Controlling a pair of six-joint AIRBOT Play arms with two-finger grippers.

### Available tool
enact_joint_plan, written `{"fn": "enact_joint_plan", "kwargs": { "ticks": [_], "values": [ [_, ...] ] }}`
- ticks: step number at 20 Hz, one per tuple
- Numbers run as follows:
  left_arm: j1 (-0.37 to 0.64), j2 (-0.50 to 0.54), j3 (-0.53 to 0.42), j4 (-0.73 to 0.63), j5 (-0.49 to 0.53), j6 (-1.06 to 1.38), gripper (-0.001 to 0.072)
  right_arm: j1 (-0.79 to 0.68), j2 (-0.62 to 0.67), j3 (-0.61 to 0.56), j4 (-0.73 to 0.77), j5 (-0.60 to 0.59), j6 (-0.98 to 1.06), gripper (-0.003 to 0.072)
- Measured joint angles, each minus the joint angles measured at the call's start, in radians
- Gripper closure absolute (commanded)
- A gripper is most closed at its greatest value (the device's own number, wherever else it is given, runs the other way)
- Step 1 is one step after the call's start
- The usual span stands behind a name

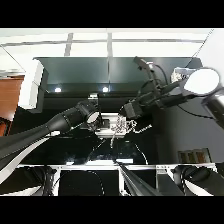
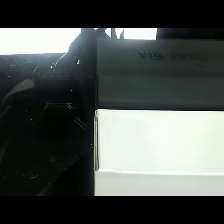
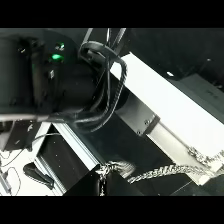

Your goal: Fold the box and place the chain.

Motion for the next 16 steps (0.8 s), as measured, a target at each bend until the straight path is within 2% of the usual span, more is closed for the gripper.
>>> {"fn": "enact_joint_plan", "kwargs": {
  "ticks": [10,11,12,13,16],
  "values": [
    [0.000,0.000,0.000,0.000,0.000,0.000,0.0678,0.019,-0.060,-0.003,-0.054,-0.026,-0.013,0.0670],
    [0.000,0.000,0.000,0.000,0.000,0.000,0.0678,0.020,-0.060,-0.008,-0.062,-0.028,-0.012,0.0617],
    [0.000,0.000,0.000,0.000,0.000,0.000,0.0678,0.020,-0.061,-0.015,-0.068,-0.029,-0.011,0.0411],
    [0.000,0.000,0.000,0.000,0.000,0.000,0.0678,0.020,-0.062,-0.023,-0.077,-0.028,-0.009,0.0295],
    [0.000,0.000,0.000,0.000,0.000,0.000,0.0678,0.008,-0.062,-0.034,-0.113,-0.009,-0.008,0.0297]
  ]
}}
